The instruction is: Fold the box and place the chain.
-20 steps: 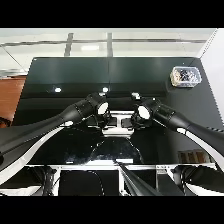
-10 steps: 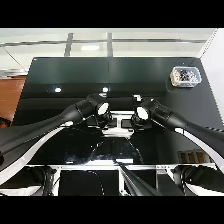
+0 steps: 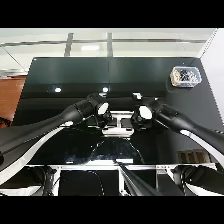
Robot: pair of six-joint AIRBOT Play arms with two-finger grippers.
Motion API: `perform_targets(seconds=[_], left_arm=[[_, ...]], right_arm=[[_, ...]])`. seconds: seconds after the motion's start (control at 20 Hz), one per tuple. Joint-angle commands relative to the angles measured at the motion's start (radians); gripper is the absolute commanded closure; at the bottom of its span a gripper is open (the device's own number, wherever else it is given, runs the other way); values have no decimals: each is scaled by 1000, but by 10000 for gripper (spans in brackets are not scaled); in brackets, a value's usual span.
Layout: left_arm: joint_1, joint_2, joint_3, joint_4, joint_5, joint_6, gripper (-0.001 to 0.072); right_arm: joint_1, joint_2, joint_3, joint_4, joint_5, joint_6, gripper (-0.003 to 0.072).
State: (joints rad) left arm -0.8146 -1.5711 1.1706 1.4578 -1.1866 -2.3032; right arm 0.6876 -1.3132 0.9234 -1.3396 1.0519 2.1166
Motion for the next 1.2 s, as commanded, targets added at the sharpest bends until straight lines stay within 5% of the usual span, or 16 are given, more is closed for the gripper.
perform_targets(seconds=[0.0,0.1,0.2,0.35,0.4,0.45,0.6,0.7,0.95,1.15], left_arm=[[1,0,0,-1,0,0,682],[1,0,0,-1,0,0,682],[1,0,0,-1,-2,0,682],[1,0,0,-4,-3,0,682],[1,0,0,-4,-2,0,682],[1,0,0,-3,0,0,682],[1,0,0,-3,1,0,682],[1,0,0,-2,0,0,682],[1,0,0,-1,0,0,682],[1,0,0,-1,0,0,682]], right_arm=[[-5,153,1,-45,98,-117,313],[-22,283,0,-183,166,-135,313],[-43,377,-5,-508,172,-135,313],[-156,389,-40,-863,-80,-109,310],[-237,372,-53,-851,-200,-97,184],[-323,338,-59,-809,-285,-73,-22],[-581,168,-26,-576,-462,-2,-20],[-702,32,95,-314,-498,23,-20],[-853,-365,600,-52,-173,119,-19],[-880,-533,789,1,-172,120,-18]])
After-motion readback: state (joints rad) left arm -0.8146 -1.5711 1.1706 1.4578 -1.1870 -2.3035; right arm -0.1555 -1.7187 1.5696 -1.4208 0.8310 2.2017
